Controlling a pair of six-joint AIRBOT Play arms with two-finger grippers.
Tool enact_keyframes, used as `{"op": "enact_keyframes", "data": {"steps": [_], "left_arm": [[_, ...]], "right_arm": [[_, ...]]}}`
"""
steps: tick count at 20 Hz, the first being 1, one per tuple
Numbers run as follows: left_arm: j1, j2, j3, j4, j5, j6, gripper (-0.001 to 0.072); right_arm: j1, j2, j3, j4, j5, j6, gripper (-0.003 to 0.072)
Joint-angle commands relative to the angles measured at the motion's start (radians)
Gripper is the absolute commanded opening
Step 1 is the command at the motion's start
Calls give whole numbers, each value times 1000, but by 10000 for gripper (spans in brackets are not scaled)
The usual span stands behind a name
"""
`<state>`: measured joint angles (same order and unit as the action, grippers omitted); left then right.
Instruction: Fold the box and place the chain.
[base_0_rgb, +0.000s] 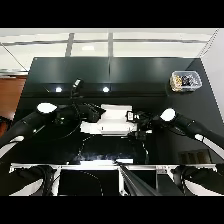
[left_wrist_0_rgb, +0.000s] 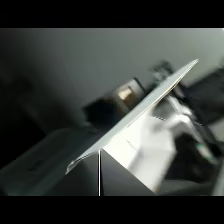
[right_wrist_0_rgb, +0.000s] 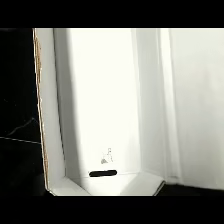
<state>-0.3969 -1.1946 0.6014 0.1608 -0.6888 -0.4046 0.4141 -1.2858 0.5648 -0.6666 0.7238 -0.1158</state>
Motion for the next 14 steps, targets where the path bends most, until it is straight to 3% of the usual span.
{"op": "enact_keyframes", "data": {"steps": [1,3,6,8,10,14], "left_arm": [[-2,-123,34,-61,-27,124,23],[-2,-168,71,31,-54,119,22],[-2,-179,131,336,-71,-38,22],[-6,-186,165,476,-156,-79,22],[-23,-196,180,535,-206,-79,22],[-22,-192,217,577,-204,-79,23]], "right_arm": [[1,-1,0,0,0,0,473],[1,-1,0,1,0,0,473],[1,-1,0,0,0,0,473],[1,-1,0,1,0,0,473],[1,-1,0,1,2,0,473],[1,-1,0,2,2,0,472]]}}
